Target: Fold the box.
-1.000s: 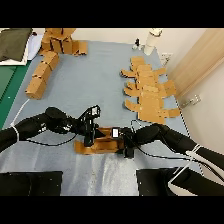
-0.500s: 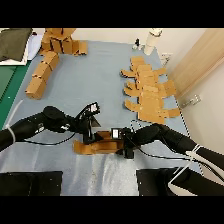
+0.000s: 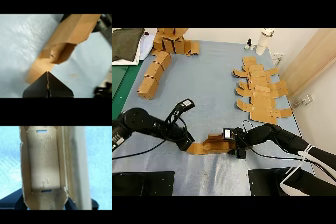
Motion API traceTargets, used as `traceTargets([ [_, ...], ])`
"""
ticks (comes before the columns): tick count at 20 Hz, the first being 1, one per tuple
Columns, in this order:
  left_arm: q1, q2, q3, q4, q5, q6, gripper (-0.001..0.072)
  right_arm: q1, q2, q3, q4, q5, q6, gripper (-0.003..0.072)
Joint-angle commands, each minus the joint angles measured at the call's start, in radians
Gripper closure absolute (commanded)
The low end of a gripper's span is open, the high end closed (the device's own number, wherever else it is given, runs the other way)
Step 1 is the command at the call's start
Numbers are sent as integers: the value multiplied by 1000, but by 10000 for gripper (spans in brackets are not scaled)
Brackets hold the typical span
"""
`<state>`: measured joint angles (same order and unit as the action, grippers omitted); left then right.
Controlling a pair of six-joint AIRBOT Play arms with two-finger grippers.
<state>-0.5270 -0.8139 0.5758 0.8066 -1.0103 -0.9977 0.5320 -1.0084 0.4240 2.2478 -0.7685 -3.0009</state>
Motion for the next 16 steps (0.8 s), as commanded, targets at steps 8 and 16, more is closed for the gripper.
traceTargets([
  [8,-163,-257,-51,-827,385,-1,699,0,0,0,0,0,0,131],
  [16,-111,-437,15,-652,553,-81,703,0,0,0,0,0,0,131],
])
